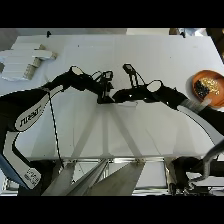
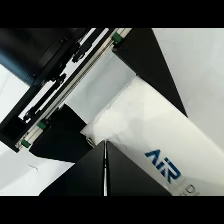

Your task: Fold the box and place the chain.

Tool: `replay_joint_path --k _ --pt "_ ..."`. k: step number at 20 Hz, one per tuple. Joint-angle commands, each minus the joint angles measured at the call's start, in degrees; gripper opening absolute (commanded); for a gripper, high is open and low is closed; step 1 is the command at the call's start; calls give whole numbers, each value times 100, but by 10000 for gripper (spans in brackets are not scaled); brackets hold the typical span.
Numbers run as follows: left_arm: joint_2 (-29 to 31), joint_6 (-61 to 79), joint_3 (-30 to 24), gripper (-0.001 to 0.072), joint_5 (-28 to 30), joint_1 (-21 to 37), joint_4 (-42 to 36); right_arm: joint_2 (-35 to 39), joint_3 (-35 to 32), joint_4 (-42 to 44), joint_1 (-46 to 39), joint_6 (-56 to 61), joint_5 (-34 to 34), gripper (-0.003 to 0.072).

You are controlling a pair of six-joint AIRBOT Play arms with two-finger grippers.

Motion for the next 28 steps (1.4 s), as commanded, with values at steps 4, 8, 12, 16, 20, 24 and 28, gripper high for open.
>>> replay_joint_path --k 4,8,12,16,20,24,28 --pt "4 39 2 354 -4 4 33 1132 11 57 -356 -262 -531 13" --pt "4 39 2 354 -4 4 33 2015 11 -804 -986 -282 -433 12" --pt "4 39 2 354 -4 4 33 2533 11 -1912 -2229 557 435 12" --pt "4 39 2 354 -4 4 33 2549 11 -3281 -3298 1384 1080 12" --pt "4 39 2 354 -4 4 33 2549 11 -4669 -3379 1963 1108 12" --pt "4 39 2 354 -4 4 33 2546 11 -4970 -3379 2122 1034 13" --pt "4 39 2 354 -4 4 35 2549 11 -4929 -3379 2122 1038 13"
